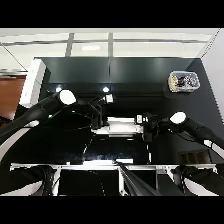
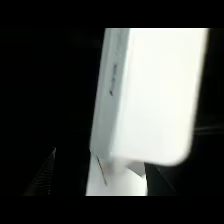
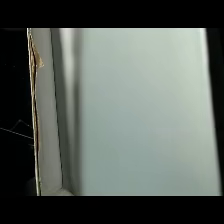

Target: Fold the box and place the chain.

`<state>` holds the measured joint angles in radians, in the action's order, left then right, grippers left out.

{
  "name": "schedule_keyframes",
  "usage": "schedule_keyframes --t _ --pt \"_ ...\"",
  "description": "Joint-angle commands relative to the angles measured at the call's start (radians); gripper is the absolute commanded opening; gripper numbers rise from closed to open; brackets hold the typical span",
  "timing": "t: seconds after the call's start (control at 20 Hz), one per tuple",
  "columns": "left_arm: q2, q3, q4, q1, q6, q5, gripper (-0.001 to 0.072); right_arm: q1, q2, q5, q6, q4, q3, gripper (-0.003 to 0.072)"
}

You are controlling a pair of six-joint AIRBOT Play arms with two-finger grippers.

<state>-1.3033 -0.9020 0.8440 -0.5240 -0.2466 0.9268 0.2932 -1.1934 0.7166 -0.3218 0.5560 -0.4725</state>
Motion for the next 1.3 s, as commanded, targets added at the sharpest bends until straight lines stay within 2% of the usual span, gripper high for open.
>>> schedule_keyframes --t 0.0,0.05,0.1,0.15,0.25,0.3,0.5,0.65,0.7,0.8,0.9,1.0,1.15,1.25 --pt "0.098 -0.001 0.21 0.003 -0.352 0.1 0.0581 0.0 -0.001 -0.013 0.0 0.002 0.0 0.0546" --pt "0.115 -0.001 0.229 0.003 -0.464 0.124 0.041 0.0 -0.001 -0.014 0.0 0.002 0.0 0.0546" --pt "0.127 -0.001 0.23 0.003 -0.548 0.161 0.018 0.0 -0.001 -0.014 0.0 0.002 0.0 0.0546" --pt "0.132 0.0 0.222 0.001 -0.574 0.201 0.0024 0.0 -0.001 -0.014 0.0 0.002 0.0 0.0546" --pt "0.13 0.029 0.114 -0.013 -0.599 0.216 0.0024 0.0 -0.001 -0.013 0.0 0.001 0.0 0.0546" --pt "0.128 0.063 0.028 -0.028 -0.598 0.18 0.0024 0.0 -0.001 -0.013 0.0 0.002 0.0 0.0546" --pt "0.093 0.18 -0.386 -0.068 -0.443 -0.084 0.0025 0.0 -0.001 -0.013 0.0 0.001 0.0 0.0546" --pt "0.043 0.184 -0.678 -0.045 -0.214 -0.276 0.0026 0.0 -0.001 -0.014 0.0 0.002 0.0 0.0546" --pt "0.025 0.181 -0.732 -0.032 -0.163 -0.332 0.0026 0.0 -0.001 -0.014 0.0 0.002 0.0 0.0546" --pt "-0.023 0.157 -0.744 0.01 -0.146 -0.376 0.0025 0.0 -0.001 -0.014 0.0 0.002 0.0 0.0546" --pt "-0.069 0.136 -0.737 0.047 -0.146 -0.357 0.0025 0.0 -0.001 -0.014 0.0 0.002 0.0 0.0546" --pt "-0.117 0.12 -0.664 0.054 -0.158 -0.306 0.0024 0.0 -0.001 -0.014 0.0 0.001 0.0 0.0546" --pt "-0.184 0.07 -0.428 0.037 -0.253 -0.172 0.0024 0.0 -0.001 -0.014 0.0 0.001 0.0 0.0546" --pt "-0.205 0.027 -0.217 0.016 -0.38 -0.158 0.0024 0.0 -0.001 -0.014 0.0 0.002 0.0 0.0546"
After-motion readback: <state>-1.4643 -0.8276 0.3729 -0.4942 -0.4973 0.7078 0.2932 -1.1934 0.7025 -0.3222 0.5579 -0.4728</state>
